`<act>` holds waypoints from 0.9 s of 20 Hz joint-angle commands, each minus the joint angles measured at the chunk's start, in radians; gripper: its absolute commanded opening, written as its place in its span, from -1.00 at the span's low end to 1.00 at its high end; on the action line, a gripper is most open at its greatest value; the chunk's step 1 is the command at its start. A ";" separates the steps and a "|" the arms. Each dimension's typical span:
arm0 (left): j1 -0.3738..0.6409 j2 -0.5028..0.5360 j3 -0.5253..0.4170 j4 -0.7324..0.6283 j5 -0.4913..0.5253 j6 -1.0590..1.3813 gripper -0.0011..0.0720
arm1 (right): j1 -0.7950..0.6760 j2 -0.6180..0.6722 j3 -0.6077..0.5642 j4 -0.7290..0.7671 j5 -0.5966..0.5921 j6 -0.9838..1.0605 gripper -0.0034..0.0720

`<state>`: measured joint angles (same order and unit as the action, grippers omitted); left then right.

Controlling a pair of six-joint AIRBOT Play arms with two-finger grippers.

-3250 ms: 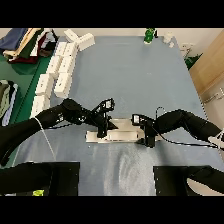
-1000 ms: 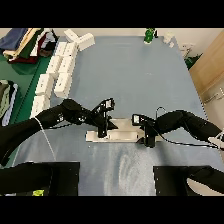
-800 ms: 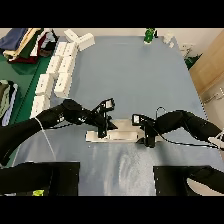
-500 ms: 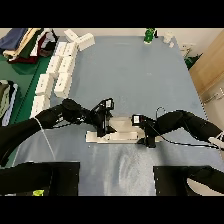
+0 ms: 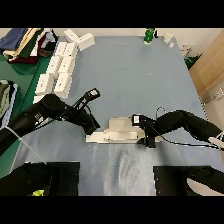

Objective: Fold the box.

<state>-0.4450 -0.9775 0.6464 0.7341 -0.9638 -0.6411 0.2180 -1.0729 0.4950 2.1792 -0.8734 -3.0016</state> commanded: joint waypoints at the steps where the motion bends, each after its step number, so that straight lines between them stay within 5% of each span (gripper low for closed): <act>1: -0.024 0.048 0.001 -0.136 -0.062 -0.304 -0.94 | 0.000 0.000 0.000 0.000 0.001 0.000 0.48; 5: -0.102 -0.076 0.051 -0.329 0.050 -0.354 -0.94 | 0.000 0.000 0.000 0.000 0.001 0.000 0.48; 12: -0.102 -0.337 0.223 -0.344 0.192 -0.452 -0.94 | 0.000 0.000 0.000 0.000 0.001 0.000 0.48; 18: -0.105 -0.485 0.223 -0.261 0.087 -0.609 -0.94 | 0.000 0.000 0.000 0.000 0.001 0.000 0.48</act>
<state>-0.5468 -1.4017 0.8623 0.4469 -0.8295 -1.1828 0.2180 -1.0729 0.4950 2.1792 -0.8722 -3.0016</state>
